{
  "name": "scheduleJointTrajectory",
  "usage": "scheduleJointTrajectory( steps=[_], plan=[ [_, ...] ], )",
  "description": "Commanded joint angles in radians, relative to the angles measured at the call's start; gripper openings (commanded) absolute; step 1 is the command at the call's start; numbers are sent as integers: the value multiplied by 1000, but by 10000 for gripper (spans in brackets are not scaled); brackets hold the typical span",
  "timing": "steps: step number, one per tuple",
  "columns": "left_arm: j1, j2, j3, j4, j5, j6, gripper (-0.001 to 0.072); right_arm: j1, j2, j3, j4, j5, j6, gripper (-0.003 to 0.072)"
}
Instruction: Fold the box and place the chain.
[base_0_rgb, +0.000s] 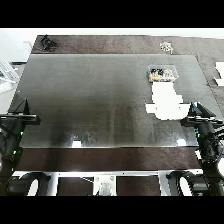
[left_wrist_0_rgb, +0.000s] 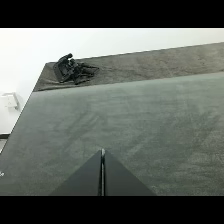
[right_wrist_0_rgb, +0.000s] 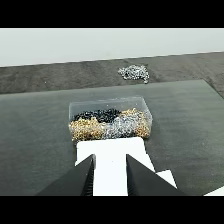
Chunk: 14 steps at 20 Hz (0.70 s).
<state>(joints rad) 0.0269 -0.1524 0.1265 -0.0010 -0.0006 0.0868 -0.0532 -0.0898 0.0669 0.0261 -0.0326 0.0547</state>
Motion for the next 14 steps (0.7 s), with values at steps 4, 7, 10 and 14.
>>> scheduleJointTrajectory(
  steps=[4,7,10,14],
  plan=[
    [0,0,0,0,0,0,20,0,1,14,-49,80,-8,570],
    [0,0,0,0,-1,1,20,-14,-62,77,-48,78,-7,479],
    [0,0,0,0,0,0,20,-84,-268,187,-45,83,17,478],
    [0,0,0,0,0,0,20,-277,-641,353,-122,347,170,445]
  ],
)
